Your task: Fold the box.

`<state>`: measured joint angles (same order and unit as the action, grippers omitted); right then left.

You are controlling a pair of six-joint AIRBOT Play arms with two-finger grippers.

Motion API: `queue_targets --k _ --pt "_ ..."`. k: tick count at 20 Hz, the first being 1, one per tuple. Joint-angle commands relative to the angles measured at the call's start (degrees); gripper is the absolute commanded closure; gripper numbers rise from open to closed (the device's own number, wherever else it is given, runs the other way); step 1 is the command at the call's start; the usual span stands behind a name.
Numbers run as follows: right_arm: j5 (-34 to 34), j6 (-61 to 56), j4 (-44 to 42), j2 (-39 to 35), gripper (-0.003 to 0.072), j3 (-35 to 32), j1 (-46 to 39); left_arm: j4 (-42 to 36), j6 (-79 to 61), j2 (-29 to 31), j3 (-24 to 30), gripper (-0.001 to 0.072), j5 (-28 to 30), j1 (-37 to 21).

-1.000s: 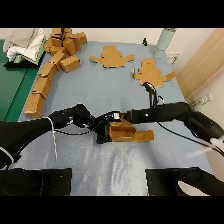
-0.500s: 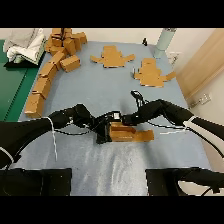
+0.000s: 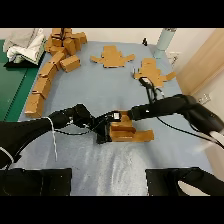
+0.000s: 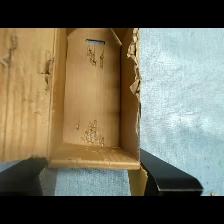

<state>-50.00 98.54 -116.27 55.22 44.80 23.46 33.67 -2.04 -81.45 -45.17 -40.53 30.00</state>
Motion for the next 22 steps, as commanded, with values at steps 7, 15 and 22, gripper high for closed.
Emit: queue_targets --k 7,15,22 --pt "-11.34 30.62 9.31 -22.01 0.0097 -18.34 0.24 0.00 -0.02 0.00 -0.07 0.0265 0.00 0.02" --pt "12.02 51.01 8.26 -8.66 0.0105 -21.40 0.24 0.00 -0.02 0.00 -0.07 0.0264 0.02 0.02" --pt "13.49 65.68 -2.10 -5.66 0.0377 -21.31 0.31 0.00 -0.02 0.00 -0.07 0.0264 0.02 0.02"
